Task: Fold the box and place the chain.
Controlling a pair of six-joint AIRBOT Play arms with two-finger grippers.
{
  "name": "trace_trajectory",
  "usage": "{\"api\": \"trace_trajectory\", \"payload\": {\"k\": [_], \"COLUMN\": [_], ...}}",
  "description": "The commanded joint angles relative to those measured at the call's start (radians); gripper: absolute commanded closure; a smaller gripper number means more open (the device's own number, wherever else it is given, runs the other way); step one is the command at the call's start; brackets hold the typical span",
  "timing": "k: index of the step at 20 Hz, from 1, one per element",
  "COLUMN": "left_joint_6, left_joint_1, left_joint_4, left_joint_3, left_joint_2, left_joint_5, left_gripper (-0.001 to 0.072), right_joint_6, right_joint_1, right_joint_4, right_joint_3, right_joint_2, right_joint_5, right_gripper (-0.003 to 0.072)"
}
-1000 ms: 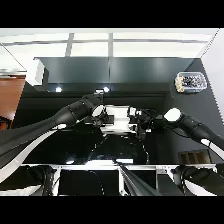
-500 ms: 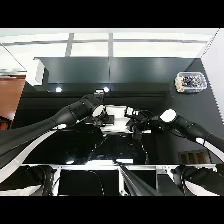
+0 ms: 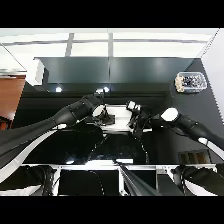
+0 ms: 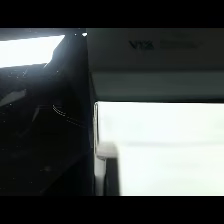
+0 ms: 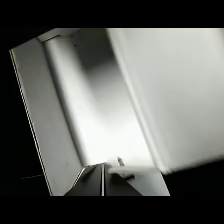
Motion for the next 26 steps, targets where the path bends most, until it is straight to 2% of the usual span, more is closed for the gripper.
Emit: {"api": "trace_trajectory", "payload": {"k": [1,3,4,6,8,11,14,18,21,22,23,24,26], "left_joint_6": [0.002,0.002,0.002,0.002,0.002,0.002,0.002,0.002,0.002,0.002,0.002,0.002,0.002], "left_joint_1": [0.000,0.000,0.000,0.000,0.000,0.000,0.000,0.000,0.000,0.000,0.000,0.000,0.000], "left_joint_4": [0.002,0.002,0.002,0.002,0.002,0.002,0.002,0.002,0.002,0.002,0.002,0.002,0.002], "left_joint_3": [0.000,0.001,0.001,0.001,0.001,0.001,0.001,0.001,0.001,0.001,0.001,0.001,0.001], "left_joint_2": [-0.001,-0.001,-0.001,-0.001,-0.001,-0.001,-0.001,-0.001,-0.001,-0.001,-0.001,-0.001,-0.001], "left_joint_5": [0.001,0.001,0.001,0.001,0.001,0.001,0.001,0.001,0.002,0.001,0.001,0.001,0.001], "left_gripper": [0.0684,0.0685,0.0685,0.0685,0.0685,0.0685,0.0685,0.0685,0.0684,0.0685,0.0685,0.0685,0.0685], "right_joint_6": [0.488,0.726,0.823,0.907,0.908,0.850,0.703,0.598,0.560,0.571,0.581,0.582,0.584], "right_joint_1": [-0.147,-0.333,-0.433,-0.595,-0.657,-0.628,-0.498,-0.345,-0.341,-0.341,-0.341,-0.341,-0.337], "right_joint_4": [-0.304,-0.467,-0.487,-0.360,-0.219,-0.040,0.126,0.214,0.183,0.154,0.144,0.144,0.160], "right_joint_3": [0.080,0.080,0.069,0.006,-0.090,-0.163,-0.161,-0.128,-0.054,-0.034,-0.021,-0.010,0.010], "right_joint_2": [0.130,0.223,0.241,0.241,0.216,0.108,-0.019,-0.074,-0.074,-0.073,-0.073,-0.074,-0.073], "right_joint_5": [0.204,0.203,0.199,0.211,0.211,0.229,0.295,0.286,0.339,0.351,0.363,0.376,0.402], "right_gripper": [0.0674,0.0674,0.0674,0.0674,0.0674,0.0674,0.0674,0.0674,0.0672,0.0579,0.0271,0.0045,0.0038]}}
